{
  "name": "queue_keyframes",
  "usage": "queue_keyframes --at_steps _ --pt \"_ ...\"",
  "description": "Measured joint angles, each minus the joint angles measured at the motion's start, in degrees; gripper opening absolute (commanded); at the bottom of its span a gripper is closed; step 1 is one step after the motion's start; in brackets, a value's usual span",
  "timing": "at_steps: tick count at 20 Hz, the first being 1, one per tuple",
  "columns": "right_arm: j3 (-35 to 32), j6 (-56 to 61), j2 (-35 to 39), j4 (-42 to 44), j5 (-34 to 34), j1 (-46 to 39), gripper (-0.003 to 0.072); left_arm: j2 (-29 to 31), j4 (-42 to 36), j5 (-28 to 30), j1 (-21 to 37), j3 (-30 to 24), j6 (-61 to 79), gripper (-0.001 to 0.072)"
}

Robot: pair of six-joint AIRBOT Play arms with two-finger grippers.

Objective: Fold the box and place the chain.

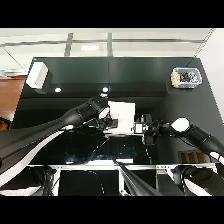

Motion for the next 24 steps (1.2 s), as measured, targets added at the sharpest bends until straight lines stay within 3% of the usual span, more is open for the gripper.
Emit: queue_keyframes --at_steps 10,12,13,14,15,24 --pt "0.0 0.8 0.0 0.2 -2.1 0.1 0.0551 0.0 0.0 -0.1 0.0 0.0 0.1 0.0030" --pt "0.0 1.0 0.0 0.7 -2.2 0.2 0.0414 0.0 0.0 -0.2 0.0 0.0 0.1 0.0030" --pt "0.0 1.2 0.0 1.5 -2.4 0.2 0.0409 0.0 0.0 -0.2 0.0 0.0 0.1 0.0030" --pt "0.0 1.3 -0.1 2.3 -2.4 0.2 0.0346 0.0 0.0 -0.2 0.0 0.0 0.1 0.0030" --pt "0.0 1.4 -0.1 3.3 -2.3 0.2 0.0222 0.0 0.0 -0.2 0.0 0.0 0.1 0.0030" --pt "0.0 2.3 -3.0 13.1 -3.5 1.5 0.0206 0.0 0.2 -0.2 0.0 0.0 -0.1 0.0030"
